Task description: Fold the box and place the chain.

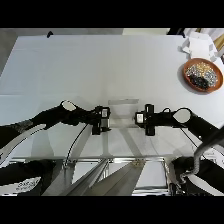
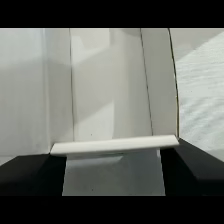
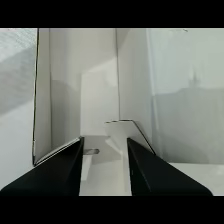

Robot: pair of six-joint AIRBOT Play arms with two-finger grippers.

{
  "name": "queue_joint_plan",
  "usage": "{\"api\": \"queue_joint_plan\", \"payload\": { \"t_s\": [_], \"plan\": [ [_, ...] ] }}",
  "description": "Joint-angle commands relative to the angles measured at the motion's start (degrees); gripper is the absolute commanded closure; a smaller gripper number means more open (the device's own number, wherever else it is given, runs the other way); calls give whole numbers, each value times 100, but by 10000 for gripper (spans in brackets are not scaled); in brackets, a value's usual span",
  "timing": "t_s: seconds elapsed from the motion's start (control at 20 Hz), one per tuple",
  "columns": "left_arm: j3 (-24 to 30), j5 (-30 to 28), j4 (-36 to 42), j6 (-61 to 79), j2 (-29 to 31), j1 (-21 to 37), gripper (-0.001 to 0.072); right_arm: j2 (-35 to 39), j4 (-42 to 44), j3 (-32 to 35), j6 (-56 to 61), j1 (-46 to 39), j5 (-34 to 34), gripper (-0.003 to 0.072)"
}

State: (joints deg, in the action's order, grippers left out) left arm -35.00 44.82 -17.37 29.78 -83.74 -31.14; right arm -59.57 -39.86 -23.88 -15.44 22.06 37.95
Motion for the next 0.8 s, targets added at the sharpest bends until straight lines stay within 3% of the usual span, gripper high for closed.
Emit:
{"api": "queue_joint_plan", "payload": {
  "t_s": [0.0,0.05,0.15,0.35,0.4,0.45,0.55,0.75],
  "plan": [
    [0,0,0,0,0,-2,459,-216,175,-4,-11,181,-7,341],
    [0,0,0,0,0,-2,459,-236,175,-4,-11,179,-4,339],
    [0,0,0,0,0,-2,459,-234,173,-4,-9,179,-31,251],
    [0,0,0,0,0,-2,459,-234,173,-4,-9,179,-31,256],
    [0,0,0,0,0,-2,459,-234,170,-4,-9,179,-33,288],
    [0,0,0,0,0,-2,459,-223,170,-4,-7,179,-31,383],
    [0,0,0,0,0,-2,459,-127,170,-4,2,120,22,665],
    [0,0,0,0,0,-2,459,369,-44,-4,365,66,66,667]
  ]
}}
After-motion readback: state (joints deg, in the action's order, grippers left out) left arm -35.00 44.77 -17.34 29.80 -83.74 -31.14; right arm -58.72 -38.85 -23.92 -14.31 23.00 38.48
